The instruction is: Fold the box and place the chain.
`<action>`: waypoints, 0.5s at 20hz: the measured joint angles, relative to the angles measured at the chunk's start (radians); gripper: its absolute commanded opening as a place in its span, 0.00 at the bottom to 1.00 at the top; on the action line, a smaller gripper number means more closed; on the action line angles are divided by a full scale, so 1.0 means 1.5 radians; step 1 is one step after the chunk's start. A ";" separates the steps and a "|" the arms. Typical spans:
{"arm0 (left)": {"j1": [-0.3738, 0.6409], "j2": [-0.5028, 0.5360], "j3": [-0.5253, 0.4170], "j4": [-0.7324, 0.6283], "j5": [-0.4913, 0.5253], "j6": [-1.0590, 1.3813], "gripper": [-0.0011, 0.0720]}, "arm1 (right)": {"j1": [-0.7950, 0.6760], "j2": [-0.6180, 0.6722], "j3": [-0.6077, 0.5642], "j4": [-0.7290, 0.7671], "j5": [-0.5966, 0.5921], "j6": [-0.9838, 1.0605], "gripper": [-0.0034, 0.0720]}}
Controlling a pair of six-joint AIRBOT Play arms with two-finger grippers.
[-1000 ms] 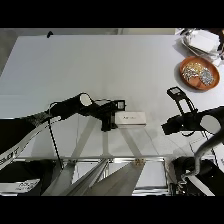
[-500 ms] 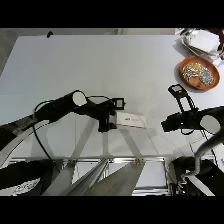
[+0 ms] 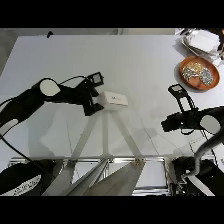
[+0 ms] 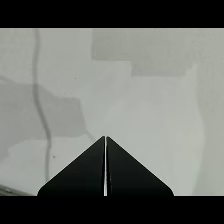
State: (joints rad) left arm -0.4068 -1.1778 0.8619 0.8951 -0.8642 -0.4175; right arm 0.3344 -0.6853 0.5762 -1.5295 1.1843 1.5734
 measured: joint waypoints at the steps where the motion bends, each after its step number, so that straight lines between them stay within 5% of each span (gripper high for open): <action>1: 0.018 0.014 0.000 0.032 0.000 -0.028 0.01 | 0.000 0.000 0.000 0.000 0.000 -0.001 0.06; 6: 0.149 0.105 0.000 0.191 0.012 -0.192 0.01 | 0.000 0.000 0.000 0.000 -0.003 -0.002 0.06; 10: 0.290 0.180 0.000 0.235 0.042 -0.270 0.01 | 0.000 0.000 0.000 0.000 -0.011 -0.002 0.06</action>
State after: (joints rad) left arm 0.0284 -0.9081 0.8619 1.2472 -0.8013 -0.8230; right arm 0.3344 -0.6853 0.5762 -1.5295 1.1675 1.5707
